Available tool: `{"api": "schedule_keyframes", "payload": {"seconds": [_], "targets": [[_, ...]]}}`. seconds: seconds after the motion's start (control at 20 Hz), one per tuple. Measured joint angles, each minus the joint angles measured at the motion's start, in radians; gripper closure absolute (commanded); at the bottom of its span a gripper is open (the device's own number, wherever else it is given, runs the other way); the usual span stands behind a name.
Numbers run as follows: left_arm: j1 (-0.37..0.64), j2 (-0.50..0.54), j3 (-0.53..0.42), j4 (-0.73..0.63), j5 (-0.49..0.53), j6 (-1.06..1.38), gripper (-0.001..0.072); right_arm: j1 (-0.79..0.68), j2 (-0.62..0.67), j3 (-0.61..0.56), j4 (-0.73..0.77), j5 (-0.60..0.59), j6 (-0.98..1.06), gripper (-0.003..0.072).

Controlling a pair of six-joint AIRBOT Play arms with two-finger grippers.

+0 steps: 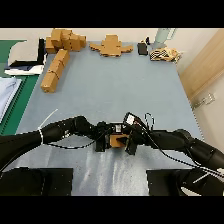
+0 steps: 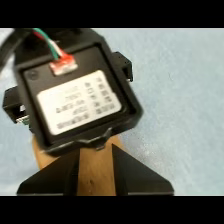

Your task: Fold the box.

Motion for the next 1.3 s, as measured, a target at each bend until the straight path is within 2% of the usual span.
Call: {"api": "schedule_keyframes", "payload": {"seconds": [0.15, 0.2, 0.6, 0.75, 1.05, 1.25, 1.3], "targets": [[0.0, 0.0, 0.0, 0.0, 0.0, 0.0, 0.0352, 0.003, 0.027, -0.002, -0.045, -0.081, -0.005, 0.0295], [0.0, 0.0, 0.0, 0.0, 0.0, 0.0, 0.0352, 0.004, 0.031, -0.003, -0.061, -0.103, -0.006, 0.0228], [0.0, 0.0, 0.0, 0.0, 0.0, 0.0, 0.0352, 0.04, 0.049, -0.011, -0.236, -0.111, -0.026, 0.0226], [0.0, 0.0, 0.0, 0.0, 0.0, 0.0, 0.0353, 0.124, 0.068, -0.012, -0.391, -0.109, 0.099, 0.0227], [0.0, 0.0, 0.0, 0.0, 0.0, 0.0, 0.0353, 0.305, 0.069, -0.048, -0.83, -0.066, 0.506, 0.023], [0.0, 0.0, 0.0, 0.0, 0.001, -0.001, 0.0352, 0.34, 0.062, -0.058, -0.969, -0.037, 0.622, 0.026], [0.0, 0.0, 0.0, 0.0, 0.001, -0.001, 0.0352, 0.344, 0.061, -0.059, -0.996, -0.031, 0.637, 0.0316]]}}
